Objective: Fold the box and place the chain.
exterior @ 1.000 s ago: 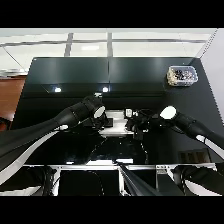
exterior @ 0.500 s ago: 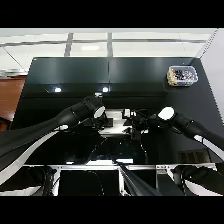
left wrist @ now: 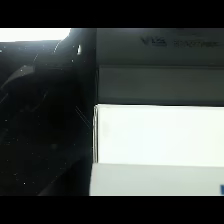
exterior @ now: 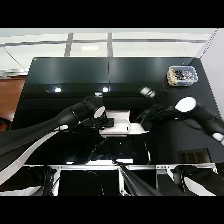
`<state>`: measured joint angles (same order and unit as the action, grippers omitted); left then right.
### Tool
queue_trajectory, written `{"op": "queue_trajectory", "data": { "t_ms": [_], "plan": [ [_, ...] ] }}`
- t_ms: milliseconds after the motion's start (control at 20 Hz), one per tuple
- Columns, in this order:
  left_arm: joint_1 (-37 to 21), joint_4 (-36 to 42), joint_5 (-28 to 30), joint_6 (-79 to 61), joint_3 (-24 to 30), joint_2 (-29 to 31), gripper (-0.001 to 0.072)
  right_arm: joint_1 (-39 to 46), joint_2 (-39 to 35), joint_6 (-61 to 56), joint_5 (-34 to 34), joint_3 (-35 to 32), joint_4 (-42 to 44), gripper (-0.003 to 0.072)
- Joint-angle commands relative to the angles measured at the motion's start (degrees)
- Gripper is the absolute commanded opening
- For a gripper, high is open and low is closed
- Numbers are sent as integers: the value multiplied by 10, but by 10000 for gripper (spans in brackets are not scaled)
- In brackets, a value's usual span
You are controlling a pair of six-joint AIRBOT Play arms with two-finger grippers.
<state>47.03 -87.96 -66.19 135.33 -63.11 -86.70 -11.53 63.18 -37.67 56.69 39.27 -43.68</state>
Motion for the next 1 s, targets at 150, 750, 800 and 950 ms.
{"op": "queue_trajectory", "data": {
  "t_ms": [150,750,800,950],
  "plan": [
    [0,0,-3,-1,0,0,29,286,-30,-243,76,-26,-60,15],
    [0,1,-3,-1,0,0,29,97,125,-158,35,-114,153,15],
    [0,1,-3,-1,0,0,29,85,125,-155,29,-114,164,15],
    [0,1,-3,-1,0,0,29,78,125,-116,54,-103,171,15]
  ]
}}
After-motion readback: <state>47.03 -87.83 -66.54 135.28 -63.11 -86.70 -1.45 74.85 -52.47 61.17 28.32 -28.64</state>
